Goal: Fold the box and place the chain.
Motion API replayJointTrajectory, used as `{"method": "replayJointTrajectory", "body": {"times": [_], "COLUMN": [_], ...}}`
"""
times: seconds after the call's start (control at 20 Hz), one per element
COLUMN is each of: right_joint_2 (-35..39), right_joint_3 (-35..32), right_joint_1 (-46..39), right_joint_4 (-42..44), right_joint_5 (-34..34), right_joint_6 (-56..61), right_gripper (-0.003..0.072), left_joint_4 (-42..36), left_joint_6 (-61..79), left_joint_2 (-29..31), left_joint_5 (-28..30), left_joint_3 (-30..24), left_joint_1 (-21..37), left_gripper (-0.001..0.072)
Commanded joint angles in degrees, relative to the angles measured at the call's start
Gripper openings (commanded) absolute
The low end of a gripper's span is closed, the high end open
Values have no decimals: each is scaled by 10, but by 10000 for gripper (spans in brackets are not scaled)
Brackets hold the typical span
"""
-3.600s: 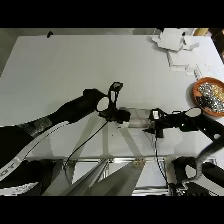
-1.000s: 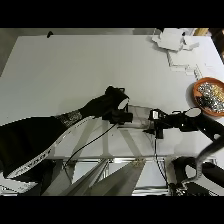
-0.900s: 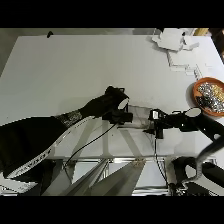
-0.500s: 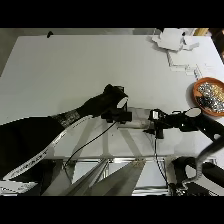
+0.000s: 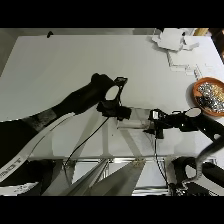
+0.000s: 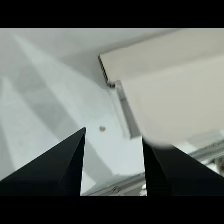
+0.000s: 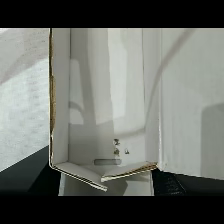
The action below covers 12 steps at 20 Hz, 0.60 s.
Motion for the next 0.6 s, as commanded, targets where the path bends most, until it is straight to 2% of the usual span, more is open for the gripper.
{"method": "replayJointTrajectory", "body": {"times": [0.0, 0.05, 0.15, 0.2, 0.3, 0.45, 0.55], "right_joint_2": [0, 0, 0, 0, 0, 0, 0], "right_joint_3": [0, 0, 0, 0, 0, 0, 0], "right_joint_1": [0, 0, 0, 0, 0, 0, 0], "right_joint_4": [0, 0, 0, 0, 0, 0, 0], "right_joint_5": [0, 0, 0, 0, 0, 0, 0], "right_joint_6": [0, 0, 0, 0, 0, 0, 0], "right_gripper": [397, 397, 397, 397, 397, 397, 397], "left_joint_4": [-7, -8, -14, -22, -62, -181, -267], "left_joint_6": [128, 162, 257, 329, 505, 864, 1114], "left_joint_2": [61, 77, 111, 125, 148, 167, 162], "left_joint_5": [-54, -61, -55, -48, -12, 110, 186], "left_joint_3": [-1, -7, -44, -72, -146, -267, -326], "left_joint_1": [31, 42, 70, 87, 123, 182, 210], "left_gripper": [394, 403, 628, 653, 657, 655, 633]}}
